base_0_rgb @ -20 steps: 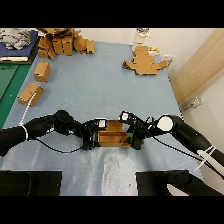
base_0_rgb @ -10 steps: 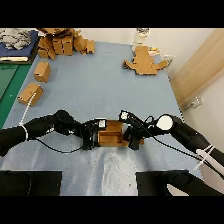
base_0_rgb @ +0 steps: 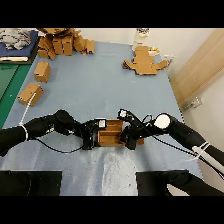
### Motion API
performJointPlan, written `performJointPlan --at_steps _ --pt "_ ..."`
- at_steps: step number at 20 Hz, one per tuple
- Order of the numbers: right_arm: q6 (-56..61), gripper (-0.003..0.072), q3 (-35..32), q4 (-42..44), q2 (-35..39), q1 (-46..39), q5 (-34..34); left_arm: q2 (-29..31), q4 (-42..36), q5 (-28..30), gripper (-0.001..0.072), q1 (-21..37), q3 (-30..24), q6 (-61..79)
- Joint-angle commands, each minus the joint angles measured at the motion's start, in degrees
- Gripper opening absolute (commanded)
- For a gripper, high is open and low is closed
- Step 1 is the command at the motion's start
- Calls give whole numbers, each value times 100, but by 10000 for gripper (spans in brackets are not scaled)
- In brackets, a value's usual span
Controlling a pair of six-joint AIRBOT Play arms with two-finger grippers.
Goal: Fold the box.
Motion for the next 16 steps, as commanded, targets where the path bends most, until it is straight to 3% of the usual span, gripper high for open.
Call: performJointPlan --at_steps 1,2,4,7,9,16 --pt "-2 315 -2 337 -101 7 -20 2 2 2 470 0 7 2" --pt "-4 318 -2 369 -105 7 -22 2 2 2 470 0 7 2" --pt "-4 488 -2 365 -105 7 -26 2 2 2 470 0 7 2" --pt "-4 501 -2 363 -105 7 -26 2 2 2 470 0 7 2" --pt "-4 607 -2 354 -105 7 -28 2 2 2 470 0 7 2" --pt "-2 589 -2 184 -103 4 -24 2 2 2 470 0 7 2"
